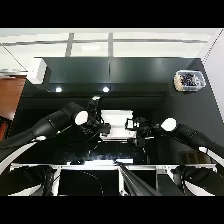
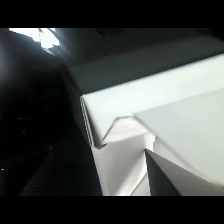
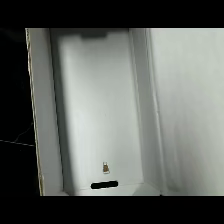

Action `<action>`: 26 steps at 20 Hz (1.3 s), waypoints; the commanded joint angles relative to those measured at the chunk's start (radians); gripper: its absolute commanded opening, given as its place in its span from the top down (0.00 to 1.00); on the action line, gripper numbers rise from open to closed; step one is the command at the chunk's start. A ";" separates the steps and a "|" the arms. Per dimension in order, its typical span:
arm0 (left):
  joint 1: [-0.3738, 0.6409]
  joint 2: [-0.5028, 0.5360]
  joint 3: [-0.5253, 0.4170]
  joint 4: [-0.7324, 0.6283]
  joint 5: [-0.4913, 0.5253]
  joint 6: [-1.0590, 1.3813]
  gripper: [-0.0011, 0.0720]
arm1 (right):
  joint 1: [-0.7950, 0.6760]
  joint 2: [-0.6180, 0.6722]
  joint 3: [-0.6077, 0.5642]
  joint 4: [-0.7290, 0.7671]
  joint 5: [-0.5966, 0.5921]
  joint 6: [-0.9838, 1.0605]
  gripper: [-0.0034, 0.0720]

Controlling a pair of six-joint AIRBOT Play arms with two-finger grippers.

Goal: Fold the box and place the chain.

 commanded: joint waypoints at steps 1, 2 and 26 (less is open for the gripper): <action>-0.039 -0.037 0.057 0.087 -0.076 -0.135 0.13 | 0.000 0.000 0.000 0.000 -0.008 0.000 0.61; -0.050 -0.048 0.077 0.089 -0.111 -0.138 0.13 | 0.000 0.000 0.000 0.000 -0.009 0.000 0.61; -0.086 -0.146 0.111 0.126 -0.058 -0.341 0.46 | 0.000 -0.001 0.000 0.000 -0.012 0.000 0.61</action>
